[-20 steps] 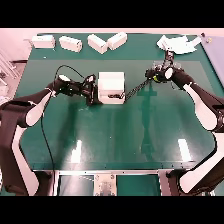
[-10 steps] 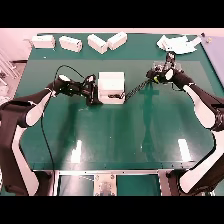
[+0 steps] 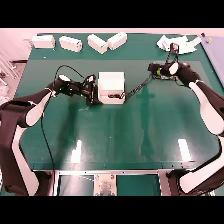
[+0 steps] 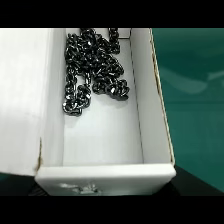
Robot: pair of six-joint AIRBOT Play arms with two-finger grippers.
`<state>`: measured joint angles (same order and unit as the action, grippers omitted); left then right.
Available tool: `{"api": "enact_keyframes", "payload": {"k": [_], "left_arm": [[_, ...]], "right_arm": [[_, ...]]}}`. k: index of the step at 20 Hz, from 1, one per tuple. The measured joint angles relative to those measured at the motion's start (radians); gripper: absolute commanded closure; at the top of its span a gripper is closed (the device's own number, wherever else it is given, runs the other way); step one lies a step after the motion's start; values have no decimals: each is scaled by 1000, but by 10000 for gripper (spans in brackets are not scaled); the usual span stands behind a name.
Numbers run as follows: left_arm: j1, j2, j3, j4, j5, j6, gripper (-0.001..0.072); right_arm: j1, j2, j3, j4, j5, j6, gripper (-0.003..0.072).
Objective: Fold the box and place the chain.
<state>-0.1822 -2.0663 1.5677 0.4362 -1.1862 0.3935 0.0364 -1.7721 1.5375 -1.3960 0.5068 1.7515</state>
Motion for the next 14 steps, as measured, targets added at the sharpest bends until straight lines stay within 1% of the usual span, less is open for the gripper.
{"api": "enact_keyframes", "payload": {"k": [4,9,12,14], "left_arm": [[0,0,0,0,0,0,239],[0,0,0,0,0,0,239],[0,0,0,0,0,0,239],[0,0,0,0,0,0,239]], "right_arm": [[71,208,1,-30,32,-74,685],[206,452,1,-175,43,-106,685],[287,536,1,-245,52,-111,684],[335,563,1,-269,69,-116,684]]}}
